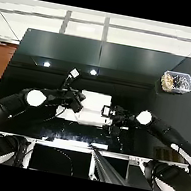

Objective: Fold the box and place the chain.

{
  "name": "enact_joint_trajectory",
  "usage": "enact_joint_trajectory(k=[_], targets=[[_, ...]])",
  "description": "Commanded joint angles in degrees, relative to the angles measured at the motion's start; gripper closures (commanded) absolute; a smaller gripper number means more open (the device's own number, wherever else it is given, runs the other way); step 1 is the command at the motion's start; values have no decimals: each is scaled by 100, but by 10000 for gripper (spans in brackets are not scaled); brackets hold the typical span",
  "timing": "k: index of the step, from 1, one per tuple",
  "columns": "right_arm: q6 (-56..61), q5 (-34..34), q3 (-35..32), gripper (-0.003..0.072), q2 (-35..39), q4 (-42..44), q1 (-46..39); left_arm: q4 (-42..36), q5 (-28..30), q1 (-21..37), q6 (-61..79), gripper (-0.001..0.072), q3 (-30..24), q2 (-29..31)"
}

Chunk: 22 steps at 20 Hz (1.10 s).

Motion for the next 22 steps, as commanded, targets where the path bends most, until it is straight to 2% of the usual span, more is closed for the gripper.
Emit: enact_joint_trajectory(k=[1, 3, 7, 9, 11, 13, 15, 17, 18, 20, 21, 22], targets=[[-2, 9, 0, 610, -2, -11, 4, -68, 385, 2, 175, 677, -4, -404], [-2, 17, 0, 617, -2, -13, 4, -107, 348, -2, 284, 677, -4, -595], [-2, 17, 0, 617, -2, -13, 4, 66, -251, 11, 339, 677, -4, -796], [-2, 15, 0, 618, -2, -13, 4, 791, -267, 44, 372, 677, 28, -601], [0, 15, 0, 617, -2, -11, 4, 1331, -391, 232, 293, 677, 140, -133], [0, 11, 0, 618, -2, -9, 2, 1453, -1132, 586, 44, 677, 240, 573], [0, 11, 0, 618, -2, -11, 4, 1679, -2544, 931, -68, 677, 221, 1209], [0, 13, 0, 617, -2, -11, 2, 2404, -3593, 1198, -68, 677, 122, 1508], [0, 13, 0, 618, -2, -11, 4, 2697, -3794, 1300, -66, 677, 46, 1539], [0, 13, 0, 618, -2, -11, 4, 2911, -3751, 1392, -35, 676, -92, 1473], [0, 13, 0, 617, -2, -11, 4, 2863, -3698, 1390, 208, 609, -136, 1401], [0, 13, 0, 618, -2, -11, 4, 2734, -3689, 1351, 743, 313, -173, 1322]])
